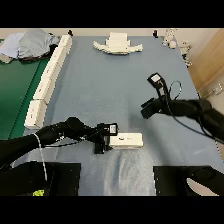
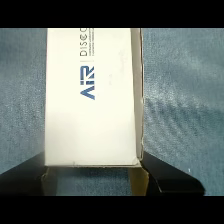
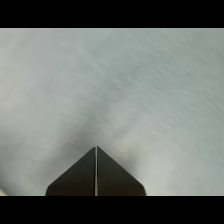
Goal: Fold the box.
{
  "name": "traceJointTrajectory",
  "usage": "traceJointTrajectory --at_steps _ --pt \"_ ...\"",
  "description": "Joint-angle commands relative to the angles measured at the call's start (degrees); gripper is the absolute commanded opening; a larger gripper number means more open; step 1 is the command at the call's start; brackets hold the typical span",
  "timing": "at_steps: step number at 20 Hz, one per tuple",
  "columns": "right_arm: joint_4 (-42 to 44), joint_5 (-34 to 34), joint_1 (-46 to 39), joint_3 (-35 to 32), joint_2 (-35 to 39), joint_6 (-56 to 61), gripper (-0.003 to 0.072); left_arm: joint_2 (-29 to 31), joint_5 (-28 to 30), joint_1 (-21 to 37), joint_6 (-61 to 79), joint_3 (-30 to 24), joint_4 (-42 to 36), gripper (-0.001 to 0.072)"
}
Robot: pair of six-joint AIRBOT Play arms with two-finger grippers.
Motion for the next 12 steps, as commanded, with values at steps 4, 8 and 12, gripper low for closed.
traceJointTrajectory --at_steps 4,8,12 --pt "-11.02 -25.9 -10.43 17.35 -16.85 21.49 0.0017 -0.02 0.0 -0.02 0.04 0.02 0.0 0.052" --pt "-10.69 -28.13 -10.54 19.08 -18.88 24.63 0.0018 -0.02 0.0 -0.02 0.02 0.02 -0.02 0.052" --pt "-9.66 -28.92 -10.51 19.08 -18.88 24.9 0.0018 -0.02 -0.02 -0.02 0.02 0.02 -0.02 0.052"
